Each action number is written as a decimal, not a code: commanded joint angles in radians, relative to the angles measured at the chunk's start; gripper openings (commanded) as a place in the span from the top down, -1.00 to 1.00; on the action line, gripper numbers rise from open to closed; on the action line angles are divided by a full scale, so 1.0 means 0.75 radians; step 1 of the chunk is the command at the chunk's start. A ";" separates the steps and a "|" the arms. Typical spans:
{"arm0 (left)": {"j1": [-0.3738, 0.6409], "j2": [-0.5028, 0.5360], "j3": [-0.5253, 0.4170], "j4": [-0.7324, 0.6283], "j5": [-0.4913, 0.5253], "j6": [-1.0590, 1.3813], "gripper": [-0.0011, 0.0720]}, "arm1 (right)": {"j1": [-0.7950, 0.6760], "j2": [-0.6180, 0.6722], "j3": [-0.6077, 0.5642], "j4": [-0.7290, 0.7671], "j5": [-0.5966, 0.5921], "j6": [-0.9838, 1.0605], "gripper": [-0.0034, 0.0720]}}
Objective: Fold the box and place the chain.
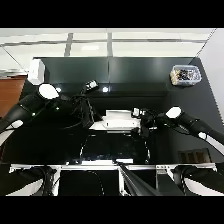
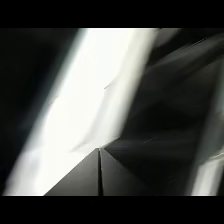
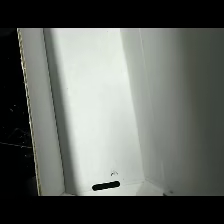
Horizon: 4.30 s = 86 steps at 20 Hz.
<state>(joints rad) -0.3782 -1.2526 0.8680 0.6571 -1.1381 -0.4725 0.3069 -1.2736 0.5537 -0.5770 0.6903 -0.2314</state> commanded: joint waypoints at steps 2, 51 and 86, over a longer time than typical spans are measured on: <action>-0.052 -0.061 -0.062 -0.395 0.135 0.034 0.90 | 0.001 -0.001 0.001 0.000 0.002 0.000 -0.19; -0.161 -0.008 -0.240 0.107 0.562 0.700 -0.56 | 0.001 -0.001 0.001 0.001 0.001 0.001 0.39; -0.172 -0.178 -0.216 -0.327 0.521 0.833 0.47 | 0.001 -0.001 0.001 0.001 0.001 0.001 0.39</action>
<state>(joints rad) -0.5072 -1.3857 0.7048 0.4030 -0.7437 0.1520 0.3069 -1.2736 0.5537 -0.5766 0.6907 -0.2310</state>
